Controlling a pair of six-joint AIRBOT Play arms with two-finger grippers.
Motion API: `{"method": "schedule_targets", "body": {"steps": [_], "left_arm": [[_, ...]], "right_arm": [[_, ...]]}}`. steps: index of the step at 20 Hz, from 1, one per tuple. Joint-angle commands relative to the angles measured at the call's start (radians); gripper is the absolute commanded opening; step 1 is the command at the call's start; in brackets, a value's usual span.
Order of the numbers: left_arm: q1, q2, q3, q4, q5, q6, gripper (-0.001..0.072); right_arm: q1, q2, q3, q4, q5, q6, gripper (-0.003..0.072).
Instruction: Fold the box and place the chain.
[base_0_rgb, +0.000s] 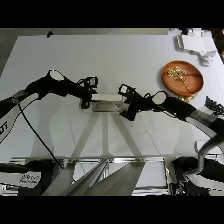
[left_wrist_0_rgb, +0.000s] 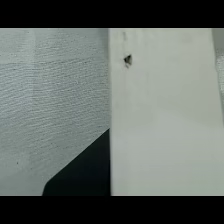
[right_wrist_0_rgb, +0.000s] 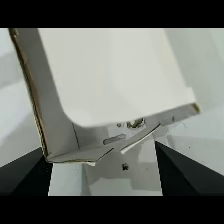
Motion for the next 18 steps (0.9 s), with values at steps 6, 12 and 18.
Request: {"method": "schedule_targets", "body": {"steps": [6, 12, 18], "left_arm": [[0.000, -0.001, -0.001, 0.000, 0.000, 0.000, 0.0008], [0.000, -0.001, -0.001, 0.000, 0.000, 0.000, 0.0008], [0.000, -0.001, -0.001, 0.000, 0.000, 0.000, 0.0008]], "right_arm": [[-0.090, -0.114, 0.049, 0.216, 0.145, -0.423, 0.0695], [-0.092, -0.221, 0.077, 0.303, 0.186, -0.532, 0.0686], [-0.089, -0.221, 0.079, 0.303, 0.187, -0.532, 0.0515]]}}
